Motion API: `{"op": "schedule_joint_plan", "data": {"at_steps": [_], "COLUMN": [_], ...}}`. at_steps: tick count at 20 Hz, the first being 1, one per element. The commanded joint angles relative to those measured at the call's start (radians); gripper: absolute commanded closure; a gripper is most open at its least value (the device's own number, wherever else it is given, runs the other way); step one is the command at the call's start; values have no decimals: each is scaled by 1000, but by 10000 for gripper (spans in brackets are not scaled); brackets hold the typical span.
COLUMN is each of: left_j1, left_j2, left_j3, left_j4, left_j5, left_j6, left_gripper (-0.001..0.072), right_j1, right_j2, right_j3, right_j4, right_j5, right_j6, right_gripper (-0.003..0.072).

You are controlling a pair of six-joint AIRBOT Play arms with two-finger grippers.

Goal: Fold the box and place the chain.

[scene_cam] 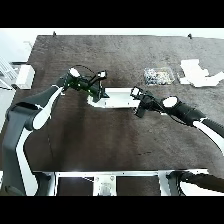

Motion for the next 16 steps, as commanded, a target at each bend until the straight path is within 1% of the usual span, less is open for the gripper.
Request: {"op": "schedule_joint_plan", "data": {"at_steps": [1, 5, 10, 11, 13, 16], "left_j1": [0, 0, 0, 0, 0, 0], "left_j2": [0, 0, 0, 0, 0, 0], "left_j3": [0, 0, 0, 0, 0, 0], "left_j4": [0, 0, 0, 0, 0, 0], "left_j5": [0, 0, 0, 0, 0, 0], "left_j6": [0, 0, 0, 0, 0, 0], "left_gripper": [688, 688, 688, 688, 688, 688], "right_j1": [-4, -48, -106, -114, -122, -124], "right_j2": [-8, -16, -47, -60, -92, -132], "right_j3": [2, 2, 11, 21, 48, 82], "right_j4": [110, 222, 370, 399, 412, 410], "right_j5": [6, 39, 110, 143, 185, 211], "right_j6": [-98, -204, -370, -399, -414, -426], "right_gripper": [56, 56, 56, 56, 56, 56]}}
